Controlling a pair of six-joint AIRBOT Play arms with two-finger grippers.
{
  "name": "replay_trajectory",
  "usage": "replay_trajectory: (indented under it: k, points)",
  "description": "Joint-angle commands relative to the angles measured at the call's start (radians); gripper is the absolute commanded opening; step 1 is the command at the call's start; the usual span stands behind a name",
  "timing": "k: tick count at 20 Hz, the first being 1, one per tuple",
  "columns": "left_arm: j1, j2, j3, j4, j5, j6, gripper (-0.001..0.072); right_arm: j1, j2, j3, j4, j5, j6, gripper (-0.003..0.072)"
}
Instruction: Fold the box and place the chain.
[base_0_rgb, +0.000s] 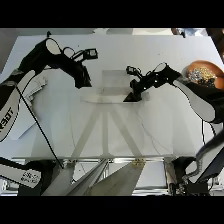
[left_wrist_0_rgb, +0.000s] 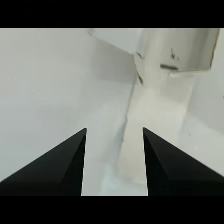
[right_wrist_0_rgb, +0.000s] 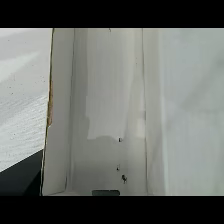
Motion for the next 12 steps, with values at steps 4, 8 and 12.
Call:
replay_trajectory:
  k: [4, 8, 12]
  points:
    - [-0.011, -0.002, -0.232, -0.118, 0.183, 0.237, 0.0655, -0.001, 0.000, 0.000, 0.000, 0.000, 0.000, 0.0571]
    - [-0.033, -0.006, -0.245, -0.181, 0.202, 0.314, 0.0627, -0.001, 0.000, 0.000, 0.000, 0.000, 0.000, 0.0571]
    - [-0.058, -0.008, -0.245, -0.224, 0.203, 0.396, 0.0625, -0.001, 0.000, 0.000, 0.000, 0.000, 0.000, 0.0571]
